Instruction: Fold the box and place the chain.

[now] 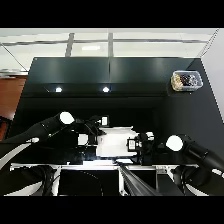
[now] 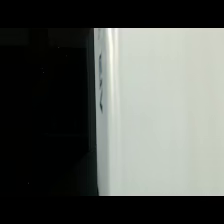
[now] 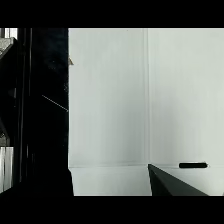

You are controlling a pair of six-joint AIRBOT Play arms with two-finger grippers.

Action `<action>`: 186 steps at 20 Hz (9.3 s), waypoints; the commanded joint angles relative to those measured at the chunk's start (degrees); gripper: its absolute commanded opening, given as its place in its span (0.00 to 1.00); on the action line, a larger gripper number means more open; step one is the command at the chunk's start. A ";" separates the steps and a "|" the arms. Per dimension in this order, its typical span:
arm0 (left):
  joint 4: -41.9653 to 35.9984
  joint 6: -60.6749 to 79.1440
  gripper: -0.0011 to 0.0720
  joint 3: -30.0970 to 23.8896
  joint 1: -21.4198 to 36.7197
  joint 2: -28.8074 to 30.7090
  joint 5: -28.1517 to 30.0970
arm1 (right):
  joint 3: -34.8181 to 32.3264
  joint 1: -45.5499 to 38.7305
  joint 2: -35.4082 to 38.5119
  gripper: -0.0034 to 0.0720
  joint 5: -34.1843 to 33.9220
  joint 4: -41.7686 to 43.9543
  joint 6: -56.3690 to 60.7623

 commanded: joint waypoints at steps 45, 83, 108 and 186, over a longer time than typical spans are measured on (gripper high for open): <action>0.00 0.02 0.05 -0.04 -0.02 -0.04 0.00 | 7.80 -9.60 -4.33 0.92 -0.55 7.43 -9.38; 0.00 0.00 0.05 -0.04 -0.02 -0.04 0.13 | 5.66 -10.34 -11.50 0.92 0.26 14.45 -23.43; 0.00 0.00 0.05 -0.04 -0.02 -0.04 0.13 | 5.64 -9.09 -11.80 0.92 -1.46 10.05 -20.39; 21.44 -21.68 0.98 -2.67 14.91 19.37 -25.09 | 5.64 -9.09 -11.78 0.35 -1.27 9.94 -20.39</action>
